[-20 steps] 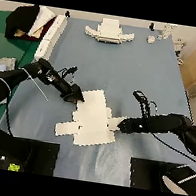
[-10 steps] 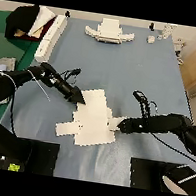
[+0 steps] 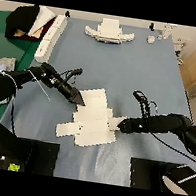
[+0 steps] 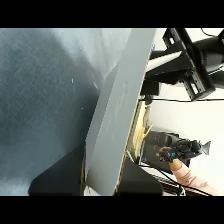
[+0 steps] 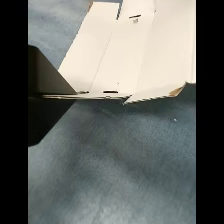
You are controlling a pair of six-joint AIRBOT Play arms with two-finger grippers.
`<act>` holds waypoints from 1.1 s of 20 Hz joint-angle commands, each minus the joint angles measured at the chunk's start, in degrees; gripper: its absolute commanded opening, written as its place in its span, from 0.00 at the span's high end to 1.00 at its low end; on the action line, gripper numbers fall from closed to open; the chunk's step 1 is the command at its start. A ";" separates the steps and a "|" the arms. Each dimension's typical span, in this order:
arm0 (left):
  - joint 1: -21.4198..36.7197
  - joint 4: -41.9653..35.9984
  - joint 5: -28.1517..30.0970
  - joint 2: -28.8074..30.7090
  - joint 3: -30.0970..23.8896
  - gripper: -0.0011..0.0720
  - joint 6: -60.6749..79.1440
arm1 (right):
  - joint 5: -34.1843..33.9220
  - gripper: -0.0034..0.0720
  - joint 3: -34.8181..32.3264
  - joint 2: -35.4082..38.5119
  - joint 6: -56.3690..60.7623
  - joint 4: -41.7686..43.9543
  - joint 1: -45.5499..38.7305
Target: Fold the box.
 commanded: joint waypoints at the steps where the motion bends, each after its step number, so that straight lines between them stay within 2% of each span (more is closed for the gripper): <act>1: -0.02 -0.04 -0.76 0.00 0.02 0.75 0.63 | 0.22 0.95 -0.02 0.04 0.02 0.02 0.00; 2: -0.02 -0.07 -0.76 0.00 0.02 0.77 0.81 | 0.24 0.95 -0.02 0.04 0.02 0.02 0.00; 3: -0.11 -0.04 -0.96 0.00 0.02 0.96 1.49 | 0.37 0.95 -0.02 0.04 0.02 0.02 0.02; 8: -1.60 -0.15 -1.18 0.00 0.02 0.96 1.84 | 1.86 0.95 0.00 0.04 0.00 0.00 0.00; 9: -2.03 -0.13 -1.09 0.00 0.02 0.96 1.97 | 2.27 0.86 0.00 0.04 0.00 -0.44 0.00; 10: -2.51 -0.15 -0.87 0.00 0.09 0.96 2.89 | 2.75 0.68 0.00 0.04 0.02 -1.99 0.00; 11: -3.02 -0.07 -0.87 0.04 0.39 0.96 4.09 | 3.28 0.62 0.02 0.04 0.09 -4.85 -0.02; 13: -4.13 -0.09 -0.55 0.85 1.20 0.96 8.24 | 4.11 0.62 0.22 0.04 5.57 -14.45 -0.17; 17: -7.39 -0.02 5.51 7.32 1.29 0.97 19.47 | 3.93 0.62 0.22 0.04 24.26 -35.04 -1.01; 21: -11.04 0.22 14.93 14.99 0.52 0.97 27.08 | 3.87 0.61 0.81 0.04 31.65 -40.61 -1.01; 22: -11.96 0.22 17.46 16.90 -0.31 0.97 28.61 | 3.87 0.52 1.42 0.04 33.16 -41.11 -1.01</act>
